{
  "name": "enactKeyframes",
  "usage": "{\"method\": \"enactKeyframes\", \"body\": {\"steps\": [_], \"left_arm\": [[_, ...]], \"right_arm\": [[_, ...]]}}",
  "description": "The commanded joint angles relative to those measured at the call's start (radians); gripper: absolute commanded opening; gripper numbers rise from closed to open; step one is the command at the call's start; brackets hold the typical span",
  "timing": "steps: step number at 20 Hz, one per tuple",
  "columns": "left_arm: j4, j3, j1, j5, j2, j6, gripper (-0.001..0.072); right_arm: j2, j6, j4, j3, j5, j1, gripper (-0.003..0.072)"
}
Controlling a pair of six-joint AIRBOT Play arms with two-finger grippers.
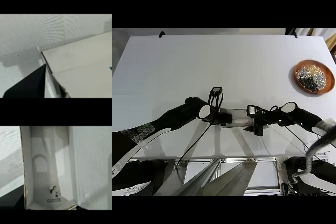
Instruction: Fold the box and place the chain.
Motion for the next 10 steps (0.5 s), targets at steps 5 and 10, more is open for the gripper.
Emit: {"method": "enactKeyframes", "body": {"steps": [5, 10], "left_arm": [[-0.005, 0.0, -0.027, 0.016, -0.008, -0.044, 0.0006], [0.0, 0.0, -0.029, -0.003, -0.007, -0.064, 0.0233]], "right_arm": [[-0.001, 0.0, 0.003, 0.0, -0.002, 0.001, 0.0458], [-0.001, 0.0, 0.003, 0.0, -0.002, 0.001, 0.0458]]}}
